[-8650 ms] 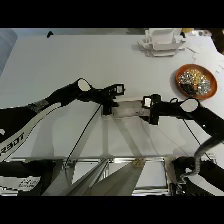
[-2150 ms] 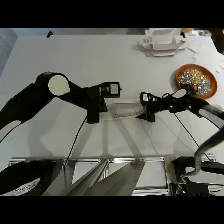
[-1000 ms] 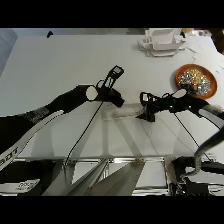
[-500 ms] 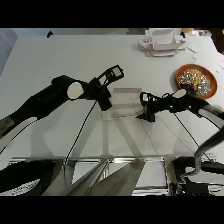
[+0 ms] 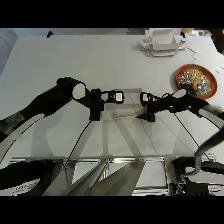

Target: Fold the box and place the chain.

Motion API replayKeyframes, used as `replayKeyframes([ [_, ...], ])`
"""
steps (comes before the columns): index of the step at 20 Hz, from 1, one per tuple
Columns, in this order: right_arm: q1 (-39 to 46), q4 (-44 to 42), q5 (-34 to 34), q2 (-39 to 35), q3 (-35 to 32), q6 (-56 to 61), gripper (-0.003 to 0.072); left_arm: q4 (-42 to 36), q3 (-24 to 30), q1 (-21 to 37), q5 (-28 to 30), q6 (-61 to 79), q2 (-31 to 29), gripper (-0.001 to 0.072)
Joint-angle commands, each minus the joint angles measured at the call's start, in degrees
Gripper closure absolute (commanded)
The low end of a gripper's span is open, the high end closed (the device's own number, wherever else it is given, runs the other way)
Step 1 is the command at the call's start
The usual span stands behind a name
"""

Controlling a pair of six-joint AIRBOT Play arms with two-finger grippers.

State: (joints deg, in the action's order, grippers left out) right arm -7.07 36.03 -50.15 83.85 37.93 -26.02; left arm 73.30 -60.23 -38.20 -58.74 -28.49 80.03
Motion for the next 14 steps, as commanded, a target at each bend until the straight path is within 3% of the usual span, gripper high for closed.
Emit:
replayKeyframes([
  [1, 0.0, 0.0, 0.0, 0.0, 0.0, 0.0, 0.0252, -0.4, 0.0, 0.1, -0.6, 2.8, 4.3, 0.0703],
  [6, 0.0, 0.0, 0.0, 0.0, 0.0, 0.0, 0.0252, 0.2, 0.2, 2.3, -0.1, 6.7, 6.3, 0.0694],
  [7, 0.0, 0.0, 0.0, 0.0, 0.0, 0.0, 0.0252, 0.3, 0.3, 2.6, 0.4, 10.3, 6.3, 0.0596],
  [8, 0.0, 0.0, 0.0, 0.0, 0.0, 0.0, 0.0252, -0.2, 0.2, 2.9, 1.0, 13.9, 6.3, 0.0447],
  [10, 0.0, 0.0, 0.0, 0.0, 0.0, 0.0, 0.0252, -2.4, 0.2, 3.1, 3.5, 19.3, 6.3, 0.0282],
  [14, 0.0, 0.0, 0.0, 0.0, 0.0, 0.0, 0.0252, -7.3, 0.3, 2.7, 5.7, 23.4, 6.3, 0.0273],
])
